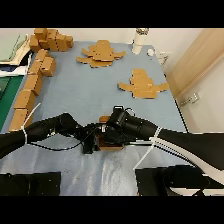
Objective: Fold the box.
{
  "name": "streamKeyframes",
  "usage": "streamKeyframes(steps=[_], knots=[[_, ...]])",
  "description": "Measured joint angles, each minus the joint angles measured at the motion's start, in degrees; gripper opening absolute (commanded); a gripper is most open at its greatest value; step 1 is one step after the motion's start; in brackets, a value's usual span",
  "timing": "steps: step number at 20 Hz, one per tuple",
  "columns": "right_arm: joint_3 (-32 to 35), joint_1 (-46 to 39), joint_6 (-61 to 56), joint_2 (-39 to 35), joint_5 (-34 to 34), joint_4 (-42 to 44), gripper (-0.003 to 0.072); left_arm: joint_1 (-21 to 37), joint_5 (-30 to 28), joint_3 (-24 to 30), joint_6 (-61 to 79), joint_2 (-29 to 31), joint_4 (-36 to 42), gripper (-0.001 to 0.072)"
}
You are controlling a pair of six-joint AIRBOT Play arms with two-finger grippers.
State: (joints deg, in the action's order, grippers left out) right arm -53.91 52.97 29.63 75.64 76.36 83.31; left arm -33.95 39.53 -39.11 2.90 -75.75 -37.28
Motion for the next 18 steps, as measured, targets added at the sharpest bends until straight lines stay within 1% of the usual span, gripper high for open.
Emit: streamKeyframes(steps=[9, 13, 14, 15, 16, 17, 18], knots=[[-0.35, -0.35, 0.37, -1.79, 1.92, 0.39, 0.0349, 0.0, -0.02, 0.0, 0.04, 0.0, 0.0, 0.0291], [-0.83, -0.48, 0.24, -5.7, 3.3, 1.51, 0.0349, 0.0, -0.04, 0.0, 0.04, 0.0, 0.0, 0.0291], [-0.87, -0.59, 0.17, -6.99, 4.17, 1.68, 0.0329, 0.0, -0.04, 0.0, 0.04, 0.0, 0.0, 0.0291], [-0.92, -0.68, 0.04, -8.24, 5.03, 1.77, 0.0324, 0.0, -0.04, 0.0, 0.04, 0.0, 0.0, 0.0291], [-0.94, -0.83, -0.09, -9.57, 6.03, 1.73, 0.0244, 0.0, -0.04, 0.0, 0.04, 0.0, 0.0, 0.0291], [-0.94, -1.07, -0.22, -10.78, 7.13, 1.31, 0.0195, 0.0, -0.04, 0.0, 0.04, 0.0, 0.0, 0.0291], [-0.94, -1.49, -0.24, -11.76, 8.15, 0.42, 0.0094, 0.0, -0.04, 0.0, 0.04, 0.0, 0.0, 0.0291]])
